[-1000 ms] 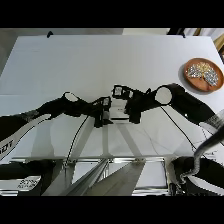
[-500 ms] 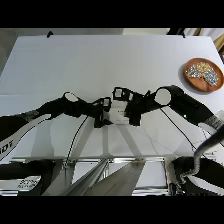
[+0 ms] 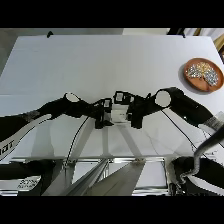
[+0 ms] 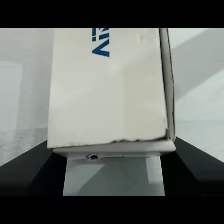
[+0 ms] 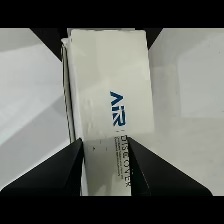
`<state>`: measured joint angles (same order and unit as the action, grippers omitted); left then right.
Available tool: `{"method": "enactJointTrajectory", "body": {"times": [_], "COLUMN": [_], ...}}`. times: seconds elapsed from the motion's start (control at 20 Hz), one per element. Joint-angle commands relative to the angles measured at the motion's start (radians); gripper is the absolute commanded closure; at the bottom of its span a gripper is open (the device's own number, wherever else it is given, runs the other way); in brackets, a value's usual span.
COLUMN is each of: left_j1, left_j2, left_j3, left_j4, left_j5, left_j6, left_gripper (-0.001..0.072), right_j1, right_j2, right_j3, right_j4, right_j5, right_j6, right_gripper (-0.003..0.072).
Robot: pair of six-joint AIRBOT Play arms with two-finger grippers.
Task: Fold the box and place the chain.
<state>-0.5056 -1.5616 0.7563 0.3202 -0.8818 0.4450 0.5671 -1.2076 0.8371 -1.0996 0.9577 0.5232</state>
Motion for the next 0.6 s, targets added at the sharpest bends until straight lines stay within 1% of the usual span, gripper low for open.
{"method": "enactJointTrajectory", "body": {"times": [0.0, 0.15, 0.2, 0.45, 0.55], "left_j1": [0.001, 0.001, 0.001, 0.001, 0.001], "left_j2": [0.000, 0.000, 0.000, 0.000, 0.000], "left_j3": [0.000, 0.000, 0.000, 0.000, 0.000], "left_j4": [0.002, 0.002, 0.002, 0.002, 0.002], "left_j5": [0.010, 0.010, 0.010, 0.010, 0.010], "left_j6": [0.000, 0.000, 0.000, 0.000, 0.000], "left_gripper": [0.0567, 0.0567, 0.0567, 0.0567, 0.0567], "right_j1": [0.000, 0.000, 0.000, 0.000, 0.000], "right_j2": [0.032, 0.060, 0.061, 0.065, 0.087], "right_j3": [-0.004, -0.004, -0.004, -0.004, -0.004], "right_j4": [0.002, 0.001, 0.002, 0.013, 0.013], "right_j5": [-0.055, -0.063, -0.060, -0.038, -0.023], "right_j6": [-0.008, -0.008, -0.008, -0.008, -0.006], "right_gripper": [0.0369, 0.0364, 0.0340, 0.0341, 0.0353]}}
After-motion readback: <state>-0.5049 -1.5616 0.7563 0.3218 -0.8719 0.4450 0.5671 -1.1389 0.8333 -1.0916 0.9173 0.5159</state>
